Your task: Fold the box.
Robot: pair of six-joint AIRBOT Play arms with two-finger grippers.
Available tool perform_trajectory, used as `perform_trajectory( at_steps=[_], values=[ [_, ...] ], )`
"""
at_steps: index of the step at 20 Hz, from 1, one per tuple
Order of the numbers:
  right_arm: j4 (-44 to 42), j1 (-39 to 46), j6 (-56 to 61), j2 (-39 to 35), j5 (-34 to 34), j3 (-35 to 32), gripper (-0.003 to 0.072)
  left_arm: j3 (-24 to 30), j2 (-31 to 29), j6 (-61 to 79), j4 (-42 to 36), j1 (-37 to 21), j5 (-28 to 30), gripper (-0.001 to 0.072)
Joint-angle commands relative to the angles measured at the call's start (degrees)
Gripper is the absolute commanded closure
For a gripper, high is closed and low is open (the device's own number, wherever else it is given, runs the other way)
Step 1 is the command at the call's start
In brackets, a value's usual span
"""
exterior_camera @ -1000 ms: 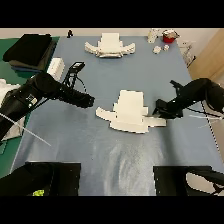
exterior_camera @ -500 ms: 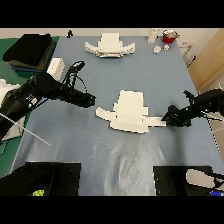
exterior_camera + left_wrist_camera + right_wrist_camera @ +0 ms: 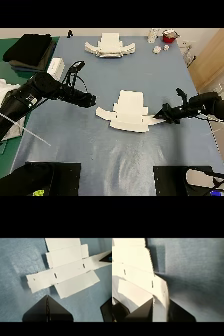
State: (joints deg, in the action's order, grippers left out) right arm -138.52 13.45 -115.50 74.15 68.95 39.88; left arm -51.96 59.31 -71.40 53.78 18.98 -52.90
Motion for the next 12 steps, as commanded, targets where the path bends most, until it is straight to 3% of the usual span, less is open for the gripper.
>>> perform_trajectory(
  at_steps=[1,4,7,8,9,12],
  values=[
    [-1.3,-1.9,-2.0,0.1,-2.3,-0.1,0.0656,0.0,0.0,-0.3,-0.3,0.0,-0.2,0.0697],
    [-1.5,-4.7,-3.6,-0.3,-0.7,-0.1,0.0682,-0.5,0.2,-0.7,-0.9,-0.5,-0.8,0.0695],
    [-1.6,-12.6,-5.6,-4.8,-2.7,-3.0,0.0683,-3.2,1.1,-0.7,-1.7,-5.1,-4.1,0.0685],
    [-1.5,-15.0,-5.9,-7.4,-4.8,-4.9,0.0683,-4.0,1.5,-0.5,-2.6,-7.5,-6.4,0.0480],
    [-1.4,-17.2,-5.9,-10.6,-7.2,-7.2,0.0683,-4.3,1.9,0.1,-4.2,-10.2,-9.2,0.0346],
    [-1.0,-22.0,-5.9,-18.2,-12.6,-12.4,0.0683,-4.2,4.2,2.6,-6.3,-15.9,-16.1,0.0357]
  ],
)
